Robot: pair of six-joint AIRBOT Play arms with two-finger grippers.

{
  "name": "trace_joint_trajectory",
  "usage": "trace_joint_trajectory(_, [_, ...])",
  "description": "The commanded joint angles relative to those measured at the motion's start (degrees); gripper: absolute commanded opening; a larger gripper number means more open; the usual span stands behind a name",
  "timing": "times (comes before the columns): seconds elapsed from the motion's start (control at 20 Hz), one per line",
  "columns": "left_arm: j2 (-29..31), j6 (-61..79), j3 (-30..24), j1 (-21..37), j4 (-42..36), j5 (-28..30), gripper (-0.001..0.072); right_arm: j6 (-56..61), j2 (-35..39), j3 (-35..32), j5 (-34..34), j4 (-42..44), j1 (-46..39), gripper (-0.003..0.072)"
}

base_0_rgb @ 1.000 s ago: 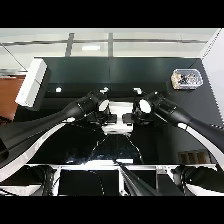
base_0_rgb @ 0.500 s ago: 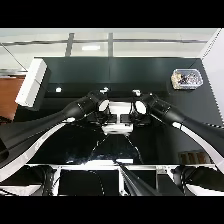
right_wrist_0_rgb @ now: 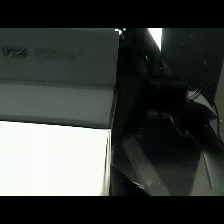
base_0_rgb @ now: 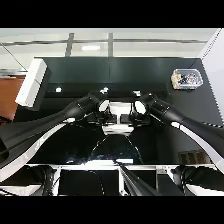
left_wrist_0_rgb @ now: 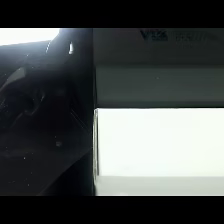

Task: Fold the box and place the chain.

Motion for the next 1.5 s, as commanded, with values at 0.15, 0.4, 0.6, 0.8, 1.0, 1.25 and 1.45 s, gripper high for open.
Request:
trace_joint_trajectory(0.15, [0.02, -0.02, 0.04, 0.07, 0.02, -0.15, 0.0033, -1.95, 0.15, 0.07, -0.61, 1.49, 0.02, 0.0017])
trace_joint_trajectory(0.4, [0.02, -0.02, 0.04, 0.07, 0.02, -0.17, 0.0033, -2.6, 2.14, 0.48, -0.2, -0.07, -0.15, 0.033])
trace_joint_trajectory(0.6, [0.02, -0.02, 0.04, 0.07, 0.11, -0.33, 0.0033, -7.02, 11.61, 1.49, 0.52, -2.69, -0.28, 0.033])
trace_joint_trajectory(0.8, [0.02, -0.02, 0.04, 0.07, 0.11, -0.61, 0.0033, -9.11, 24.02, 2.8, 6.64, -26.95, -3.21, 0.033])
trace_joint_trajectory(1.0, [0.02, -0.04, 0.04, 0.07, 0.09, -0.48, 0.0033, -9.07, 23.85, 1.11, -7.19, -44.92, -16.41, 0.0332])
trace_joint_trajectory(1.25, [0.02, -0.04, 0.04, 0.07, 0.07, -0.33, 0.0033, -9.09, 9.11, 3.26, -29.07, -26.69, -42.12, 0.072])
trace_joint_trajectory(1.45, [0.02, -0.02, 0.04, 0.07, 0.11, -0.35, 0.0033, -9.07, -8.98, 25.14, -12.24, -18.8, -50.88, 0.0715])
